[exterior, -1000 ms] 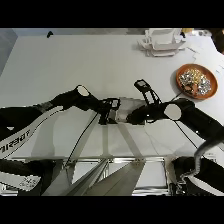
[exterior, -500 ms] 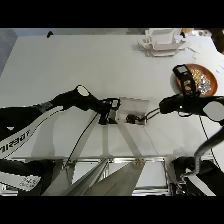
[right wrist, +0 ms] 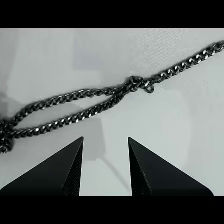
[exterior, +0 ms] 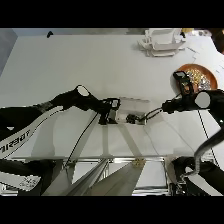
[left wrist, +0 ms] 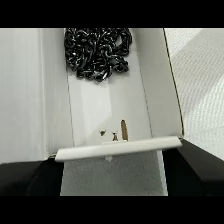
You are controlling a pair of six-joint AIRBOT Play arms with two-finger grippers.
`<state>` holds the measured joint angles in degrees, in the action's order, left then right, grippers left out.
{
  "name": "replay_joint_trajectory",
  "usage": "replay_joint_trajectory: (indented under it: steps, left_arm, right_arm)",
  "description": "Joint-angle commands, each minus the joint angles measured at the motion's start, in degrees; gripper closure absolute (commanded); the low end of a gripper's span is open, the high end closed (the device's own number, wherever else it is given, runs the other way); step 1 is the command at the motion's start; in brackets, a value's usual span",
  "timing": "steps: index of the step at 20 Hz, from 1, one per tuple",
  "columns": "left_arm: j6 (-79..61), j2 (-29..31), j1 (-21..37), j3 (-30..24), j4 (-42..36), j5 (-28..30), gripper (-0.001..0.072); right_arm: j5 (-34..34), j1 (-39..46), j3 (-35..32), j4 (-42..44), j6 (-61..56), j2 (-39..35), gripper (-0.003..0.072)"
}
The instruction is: Fold the box and place the chain.
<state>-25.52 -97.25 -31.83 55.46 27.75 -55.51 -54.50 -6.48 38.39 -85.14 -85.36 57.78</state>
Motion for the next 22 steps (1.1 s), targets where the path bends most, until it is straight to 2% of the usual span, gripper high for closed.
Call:
replay_joint_trajectory:
  steps: [1,10,22]
  left_arm:
    - [0.0,0.0,0.0,0.0,0.0,0.0,0.0700]
    - [0.0,0.0,0.0,0.0,0.0,0.0,0.0700]
    - [0.0,0.0,0.0,0.0,0.0,0.0,0.0700]
  right_arm:
    - [1.8,0.2,0.0,-0.3,-0.1,4.4,0.0400]
    - [4.7,0.2,-0.1,-0.4,-0.1,11.0,0.0441]
    - [7.6,0.2,-0.2,-0.6,-0.1,12.8,0.0469]
